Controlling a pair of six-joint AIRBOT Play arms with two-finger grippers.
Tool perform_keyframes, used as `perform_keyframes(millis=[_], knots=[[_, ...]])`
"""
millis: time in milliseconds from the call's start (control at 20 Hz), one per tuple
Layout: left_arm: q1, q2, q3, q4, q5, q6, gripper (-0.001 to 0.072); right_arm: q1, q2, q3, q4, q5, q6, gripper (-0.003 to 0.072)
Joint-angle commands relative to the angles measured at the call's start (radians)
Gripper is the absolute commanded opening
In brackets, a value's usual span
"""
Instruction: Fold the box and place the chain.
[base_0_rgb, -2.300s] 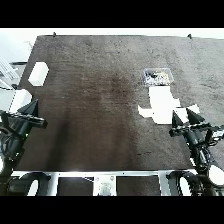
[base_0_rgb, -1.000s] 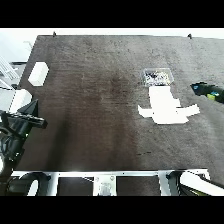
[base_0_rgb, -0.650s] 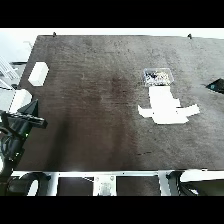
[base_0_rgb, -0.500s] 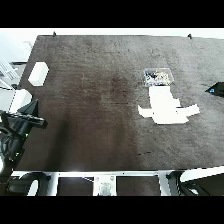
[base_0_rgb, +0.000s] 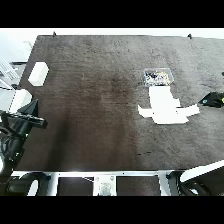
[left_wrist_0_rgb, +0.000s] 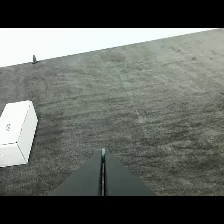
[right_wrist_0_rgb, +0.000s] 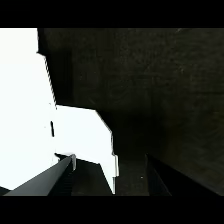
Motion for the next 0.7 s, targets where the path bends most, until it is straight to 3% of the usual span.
perform_keyframes(millis=[0,500,600,650], knots=[[0.001,0.001,0.000,0.000,0.000,0.000,0.0022,0.000,-0.038,0.002,0.059,0.067,-0.006,0.0539],[0.001,0.001,0.000,0.000,0.000,0.000,0.0022,0.002,-0.081,-0.066,0.079,0.095,-0.029,0.0512],[0.001,0.001,0.000,0.000,0.000,0.000,0.0022,0.008,-0.087,-0.101,0.130,0.097,-0.033,0.0440],[0.001,0.001,0.000,0.000,0.000,0.000,0.0022,0.016,-0.091,-0.124,0.150,0.097,-0.052,0.0440]])
